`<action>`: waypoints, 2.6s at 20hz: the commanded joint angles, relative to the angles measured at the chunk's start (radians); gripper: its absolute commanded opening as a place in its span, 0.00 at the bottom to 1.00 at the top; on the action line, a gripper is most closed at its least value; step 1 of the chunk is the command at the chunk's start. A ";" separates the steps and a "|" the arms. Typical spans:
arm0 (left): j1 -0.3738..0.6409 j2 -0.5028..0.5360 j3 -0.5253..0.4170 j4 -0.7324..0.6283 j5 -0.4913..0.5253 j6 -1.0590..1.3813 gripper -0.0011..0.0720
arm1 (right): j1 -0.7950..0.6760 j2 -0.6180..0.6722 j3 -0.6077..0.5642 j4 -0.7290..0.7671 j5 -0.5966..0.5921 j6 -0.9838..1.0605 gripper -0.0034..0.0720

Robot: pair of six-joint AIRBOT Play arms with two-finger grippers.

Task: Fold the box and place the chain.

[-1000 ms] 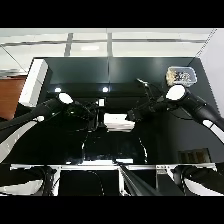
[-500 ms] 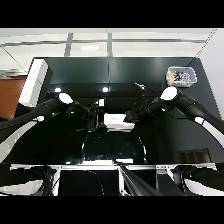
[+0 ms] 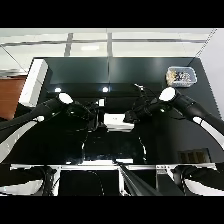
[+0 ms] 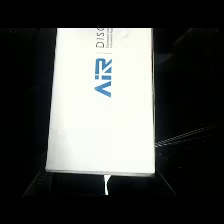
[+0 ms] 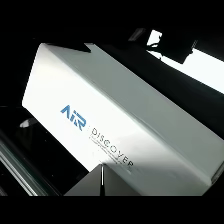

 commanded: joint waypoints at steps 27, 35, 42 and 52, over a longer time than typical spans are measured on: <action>0.000 0.021 0.018 0.011 -0.119 -0.035 0.99 | -0.230 0.242 0.075 -0.019 0.184 0.014 0.07; -0.027 0.142 0.235 0.293 -0.204 -0.438 0.98 | -0.427 0.242 0.075 -0.037 0.206 0.013 0.07; -0.201 0.014 0.367 0.314 -0.087 -0.518 0.98 | -0.496 0.242 0.075 -0.036 0.211 0.011 0.08; -0.229 -0.085 0.367 0.316 -0.129 -0.584 0.98 | -0.496 0.242 0.075 -0.037 0.210 -0.005 0.08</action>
